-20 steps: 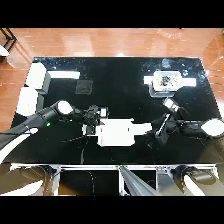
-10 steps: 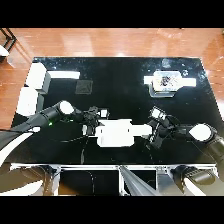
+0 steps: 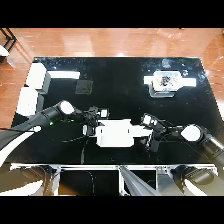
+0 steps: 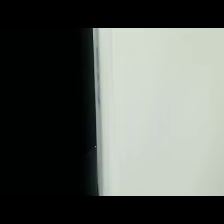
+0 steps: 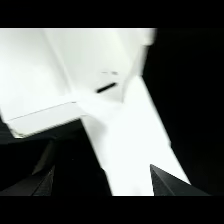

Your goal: Fold the box and place the chain.

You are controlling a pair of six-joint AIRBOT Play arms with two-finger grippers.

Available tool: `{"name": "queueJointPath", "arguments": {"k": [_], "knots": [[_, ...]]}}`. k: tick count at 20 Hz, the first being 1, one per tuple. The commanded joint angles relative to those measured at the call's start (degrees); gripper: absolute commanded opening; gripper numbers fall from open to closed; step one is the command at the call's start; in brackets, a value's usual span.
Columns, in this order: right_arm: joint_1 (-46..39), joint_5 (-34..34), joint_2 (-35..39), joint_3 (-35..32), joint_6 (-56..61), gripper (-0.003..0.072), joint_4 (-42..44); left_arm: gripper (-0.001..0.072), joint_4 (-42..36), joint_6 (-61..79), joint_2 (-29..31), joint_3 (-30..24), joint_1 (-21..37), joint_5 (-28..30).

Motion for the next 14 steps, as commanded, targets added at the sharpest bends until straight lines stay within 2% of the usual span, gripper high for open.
{"name": "queueJointPath", "arguments": {"k": [1, 7, 14], "knots": [[3.1, -0.5, -0.9, 0.0, -1.0, 0.0702, -0.2, 0.0018, 0.0, 0.0, -0.3, 0.0, 0.0, 0.0], [7.8, -1.9, -1.7, 0.0, -1.0, 0.0702, -0.2, 0.0018, 0.0, 0.0, -0.3, 0.0, 0.0, 0.0], [14.8, -12.4, -6.5, 0.0, -1.0, 0.0702, 0.5, 0.0018, 0.0, 0.0, -0.3, 0.0, 0.0, 0.0]]}}
